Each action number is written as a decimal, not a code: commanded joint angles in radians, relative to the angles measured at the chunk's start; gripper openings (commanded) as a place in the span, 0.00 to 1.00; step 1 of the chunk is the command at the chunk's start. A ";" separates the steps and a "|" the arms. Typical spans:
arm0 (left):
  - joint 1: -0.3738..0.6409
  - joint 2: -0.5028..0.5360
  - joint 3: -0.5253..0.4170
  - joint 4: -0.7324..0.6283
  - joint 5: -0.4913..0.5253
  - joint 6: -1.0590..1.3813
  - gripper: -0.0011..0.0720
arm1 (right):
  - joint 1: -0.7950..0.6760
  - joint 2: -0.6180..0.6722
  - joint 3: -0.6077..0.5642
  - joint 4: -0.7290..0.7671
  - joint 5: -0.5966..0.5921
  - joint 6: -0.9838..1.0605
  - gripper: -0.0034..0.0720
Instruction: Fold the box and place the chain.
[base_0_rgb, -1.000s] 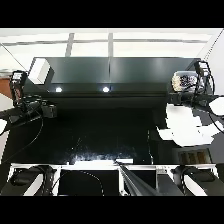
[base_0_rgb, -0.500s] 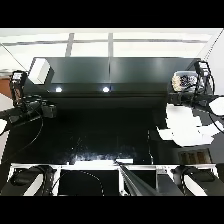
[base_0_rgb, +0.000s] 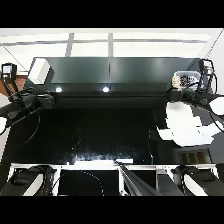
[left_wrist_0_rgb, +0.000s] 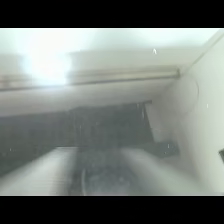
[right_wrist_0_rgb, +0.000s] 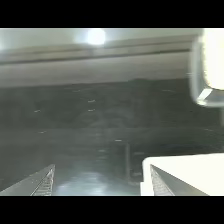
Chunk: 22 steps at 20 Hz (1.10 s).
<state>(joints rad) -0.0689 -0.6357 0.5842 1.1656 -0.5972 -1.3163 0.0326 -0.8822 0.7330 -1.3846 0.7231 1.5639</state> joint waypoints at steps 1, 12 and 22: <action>0.000 -0.013 0.000 -0.002 0.048 0.002 0.98 | -0.109 -0.015 0.018 -0.219 0.055 0.142 0.99; -0.001 -0.014 0.000 0.004 0.036 0.008 0.98 | -1.107 -0.339 0.206 0.348 0.559 -0.498 0.99; -0.001 -0.060 0.000 0.003 -0.095 0.016 0.98 | -1.087 -0.586 0.288 0.219 0.686 -0.689 0.83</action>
<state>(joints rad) -0.0689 -0.6731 0.5842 1.1713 -0.6376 -1.3033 -1.0500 -1.4021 0.9993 -1.1557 1.3476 0.9543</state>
